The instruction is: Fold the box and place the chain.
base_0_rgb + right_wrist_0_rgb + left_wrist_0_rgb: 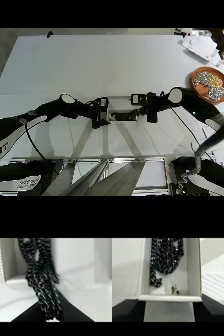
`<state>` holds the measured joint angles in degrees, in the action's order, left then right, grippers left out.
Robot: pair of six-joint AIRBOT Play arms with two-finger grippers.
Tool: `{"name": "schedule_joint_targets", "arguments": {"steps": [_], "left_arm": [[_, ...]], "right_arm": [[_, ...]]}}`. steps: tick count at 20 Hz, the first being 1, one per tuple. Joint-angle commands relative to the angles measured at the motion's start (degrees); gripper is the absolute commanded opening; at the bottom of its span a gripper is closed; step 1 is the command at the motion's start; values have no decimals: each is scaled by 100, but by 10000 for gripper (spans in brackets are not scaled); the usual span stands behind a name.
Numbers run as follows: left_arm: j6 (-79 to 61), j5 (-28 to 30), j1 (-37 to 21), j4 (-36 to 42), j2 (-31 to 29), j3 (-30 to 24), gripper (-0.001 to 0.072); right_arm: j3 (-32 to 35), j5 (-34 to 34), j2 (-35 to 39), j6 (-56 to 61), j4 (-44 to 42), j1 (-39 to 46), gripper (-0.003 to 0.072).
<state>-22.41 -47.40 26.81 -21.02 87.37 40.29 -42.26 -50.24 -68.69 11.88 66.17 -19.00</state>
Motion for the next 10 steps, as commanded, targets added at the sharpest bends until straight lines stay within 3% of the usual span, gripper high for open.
{"name": "schedule_joint_targets", "arguments": {"steps": [1,6,10], "left_arm": [[-4,2,-2,-2,4,-2,258],[-4,2,-2,-2,4,-2,258],[-4,2,-2,-2,4,-2,258]], "right_arm": [[0,-2,437,577,83,44,15],[0,-24,1027,1425,20,44,14],[0,-39,1552,1513,-715,37,13]]}}
